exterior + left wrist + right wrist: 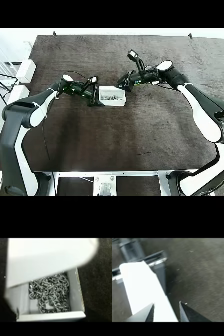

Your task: Fold the box and place the chain.

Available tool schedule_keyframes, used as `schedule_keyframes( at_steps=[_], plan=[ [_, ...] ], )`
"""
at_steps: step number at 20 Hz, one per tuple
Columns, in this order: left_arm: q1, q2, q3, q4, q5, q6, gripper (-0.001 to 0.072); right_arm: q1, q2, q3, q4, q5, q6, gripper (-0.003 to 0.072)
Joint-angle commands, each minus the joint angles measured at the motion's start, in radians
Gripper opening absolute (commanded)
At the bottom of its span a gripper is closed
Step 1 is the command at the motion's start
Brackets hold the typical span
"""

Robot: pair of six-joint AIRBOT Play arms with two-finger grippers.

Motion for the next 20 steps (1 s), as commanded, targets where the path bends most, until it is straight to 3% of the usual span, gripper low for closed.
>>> schedule_keyframes(
  at_steps=[1, 6, 20],
  plan=[
    [0.000, 0.000, 0.001, 0.000, 0.000, 0.000, 0.0457, 0.024, -0.001, 0.003, -0.048, 0.043, 0.003, 0.0410],
    [0.000, 0.000, 0.001, 0.000, 0.000, 0.000, 0.0458, 0.045, -0.001, 0.008, -0.129, 0.046, 0.003, 0.0424],
    [0.000, 0.000, 0.001, 0.000, 0.000, 0.000, 0.0457, 0.049, -0.003, 0.024, -0.134, 0.085, -0.008, 0.0467]
  ],
)
